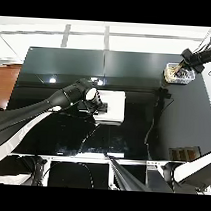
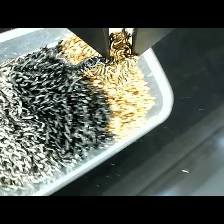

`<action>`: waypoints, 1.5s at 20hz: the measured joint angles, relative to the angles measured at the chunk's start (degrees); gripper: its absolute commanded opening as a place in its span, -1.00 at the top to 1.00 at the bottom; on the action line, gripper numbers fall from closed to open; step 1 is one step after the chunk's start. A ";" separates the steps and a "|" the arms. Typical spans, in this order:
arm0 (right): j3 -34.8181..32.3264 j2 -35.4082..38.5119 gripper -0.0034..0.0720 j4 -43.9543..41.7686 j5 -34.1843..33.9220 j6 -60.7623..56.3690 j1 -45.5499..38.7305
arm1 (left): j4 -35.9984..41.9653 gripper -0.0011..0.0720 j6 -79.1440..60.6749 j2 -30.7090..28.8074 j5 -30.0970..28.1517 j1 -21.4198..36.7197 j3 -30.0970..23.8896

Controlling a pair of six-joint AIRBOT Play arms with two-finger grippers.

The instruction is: Fold the box and place the chain.

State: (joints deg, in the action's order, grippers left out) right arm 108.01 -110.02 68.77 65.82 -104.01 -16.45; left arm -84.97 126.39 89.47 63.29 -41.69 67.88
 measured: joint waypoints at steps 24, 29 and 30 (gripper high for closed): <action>0.04 -6.27 0.87 -2.19 0.76 -6.71 1.79 | 0.17 0.89 0.00 0.00 0.02 0.00 0.00; 0.00 -2.97 0.87 -2.19 1.62 -1.42 1.60 | 0.17 0.89 0.00 0.00 0.00 0.00 0.00; 0.00 -1.44 0.87 -2.16 1.60 0.09 1.49 | 0.17 0.90 0.00 0.00 0.00 0.00 0.00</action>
